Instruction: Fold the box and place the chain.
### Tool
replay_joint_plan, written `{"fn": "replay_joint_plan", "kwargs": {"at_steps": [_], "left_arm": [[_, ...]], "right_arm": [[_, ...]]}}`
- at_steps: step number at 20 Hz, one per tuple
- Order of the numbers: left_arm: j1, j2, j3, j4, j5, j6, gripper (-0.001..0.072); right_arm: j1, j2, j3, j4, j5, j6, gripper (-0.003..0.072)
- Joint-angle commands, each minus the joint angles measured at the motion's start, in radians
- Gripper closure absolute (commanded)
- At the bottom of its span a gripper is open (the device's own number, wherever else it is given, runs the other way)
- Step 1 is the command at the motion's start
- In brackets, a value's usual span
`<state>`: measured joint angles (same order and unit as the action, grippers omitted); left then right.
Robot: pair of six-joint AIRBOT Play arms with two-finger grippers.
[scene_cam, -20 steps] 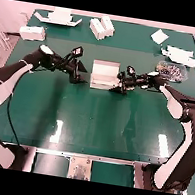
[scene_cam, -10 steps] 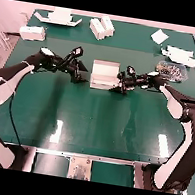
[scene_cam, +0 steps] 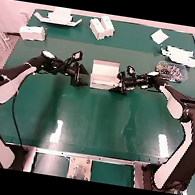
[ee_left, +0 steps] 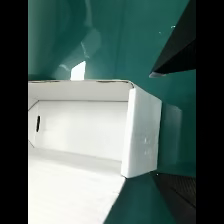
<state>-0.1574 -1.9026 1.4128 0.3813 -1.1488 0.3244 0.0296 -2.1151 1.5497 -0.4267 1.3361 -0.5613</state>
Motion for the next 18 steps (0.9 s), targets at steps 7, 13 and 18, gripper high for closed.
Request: {"fn": "replay_joint_plan", "kwargs": {"at_steps": [7, 13, 18], "left_arm": [[0.0, -0.063, 0.013, -0.107, -0.016, 0.104, -0.0007], [0.0, -0.065, 0.013, -0.137, 0.033, 0.148, -0.0007], [0.0, -0.067, 0.013, -0.137, 0.033, 0.149, -0.0007]], "right_arm": [[0.0, 0.001, 0.0, 0.0, 0.0, 0.0, 0.0143], [0.0, 0.001, 0.0, 0.0, 0.0, 0.0, 0.0143], [0.0, 0.001, 0.0, 0.0, 0.0, 0.0, 0.0142]]}}
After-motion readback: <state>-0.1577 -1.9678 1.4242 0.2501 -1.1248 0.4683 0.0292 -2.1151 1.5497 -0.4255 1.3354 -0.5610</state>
